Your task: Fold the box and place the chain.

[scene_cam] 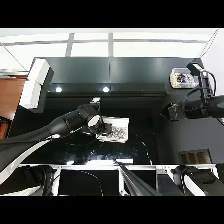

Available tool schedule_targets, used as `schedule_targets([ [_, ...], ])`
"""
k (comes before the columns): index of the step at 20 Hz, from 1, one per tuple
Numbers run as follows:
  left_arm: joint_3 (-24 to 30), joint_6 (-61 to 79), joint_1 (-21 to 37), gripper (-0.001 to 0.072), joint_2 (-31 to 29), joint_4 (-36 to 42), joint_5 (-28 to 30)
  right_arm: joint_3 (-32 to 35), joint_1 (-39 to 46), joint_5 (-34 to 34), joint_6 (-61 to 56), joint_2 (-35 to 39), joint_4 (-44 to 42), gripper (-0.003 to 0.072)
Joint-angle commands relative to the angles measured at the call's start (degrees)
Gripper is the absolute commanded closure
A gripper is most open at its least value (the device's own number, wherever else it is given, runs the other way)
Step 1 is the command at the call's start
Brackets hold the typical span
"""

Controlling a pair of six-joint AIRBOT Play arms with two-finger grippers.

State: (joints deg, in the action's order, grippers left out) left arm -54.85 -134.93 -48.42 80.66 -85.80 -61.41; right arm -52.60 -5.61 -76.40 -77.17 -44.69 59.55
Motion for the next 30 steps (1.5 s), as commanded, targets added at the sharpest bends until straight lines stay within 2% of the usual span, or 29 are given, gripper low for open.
schedule_targets([
  [1,-2.8,-0.1,0.3,0.0193,-0.4,-0.1,-4.8,0.1,1.0,0.2,0.0,0.9,0.5,0.0235],
  [4,-5.0,13.0,0.3,0.0194,-4.2,-1.2,-7.8,0.1,1.1,0.3,0.0,0.9,0.6,0.0234],
  [7,-5.0,22.7,1.0,0.0194,-12.5,-1.6,-11.1,0.1,1.1,0.4,0.0,0.9,0.7,0.0234],
  [10,-2.9,27.3,4.5,0.0194,-21.3,-5.7,-13.2,0.1,1.1,0.8,0.0,0.9,0.7,0.0234],
  [13,4.4,34.5,15.9,0.0198,-28.3,-4.1,-10.7,0.1,1.1,2.4,-0.1,0.9,0.7,0.0235],
  [14,7.8,36.4,21.2,0.0198,-30.2,-1.1,-7.4,0.1,1.1,2.6,-0.3,0.9,0.7,0.0234],
  [15,11.5,38.5,26.2,0.0199,-31.7,4.2,-2.5,0.1,1.1,2.9,-0.5,0.9,0.7,0.0234],
  [16,15.5,43.7,31.0,0.0199,-32.8,12.7,2.9,0.1,1.1,3.2,-0.7,0.9,0.7,0.0235],
  [17,19.7,53.4,35.4,0.0199,-33.0,25.1,7.1,0.1,1.1,3.4,-0.7,0.9,0.7,0.0234],
  [18,23.2,67.5,38.7,0.0199,-32.3,37.5,8.2,0.1,1.1,3.4,-0.9,0.9,0.7,0.0235],
  [19,25.4,81.5,41.0,0.0199,-31.4,46.1,6.8,0.1,1.1,3.4,-2.0,0.9,0.7,0.0234],
  [20,26.8,93.6,42.5,0.0199,-30.3,51.2,4.7,0.1,1.1,3.3,-3.1,0.9,0.6,0.0234],
  [22,27.3,105.7,42.4,0.0193,-28.2,52.5,3.8,0.1,1.1,3.3,-4.3,0.9,0.5,0.0234],
  [23,27.3,112.0,41.9,0.0062,-27.3,52.4,3.9,0.1,1.0,3.3,-4.7,0.9,0.5,0.0235],
  [24,27.3,121.2,40.8,0.0000,-26.3,52.2,3.9,0.1,1.1,3.3,-5.4,0.9,0.5,0.0235],
  [27,27.3,146.7,37.0,-0.0001,-24.2,51.3,5.5,0.1,1.0,3.3,-5.8,0.9,0.5,0.0234],
  [30,27.2,154.2,32.8,-0.0001,-20.8,52.9,9.9,0.1,1.0,3.4,-5.8,0.9,0.5,0.0234],
])
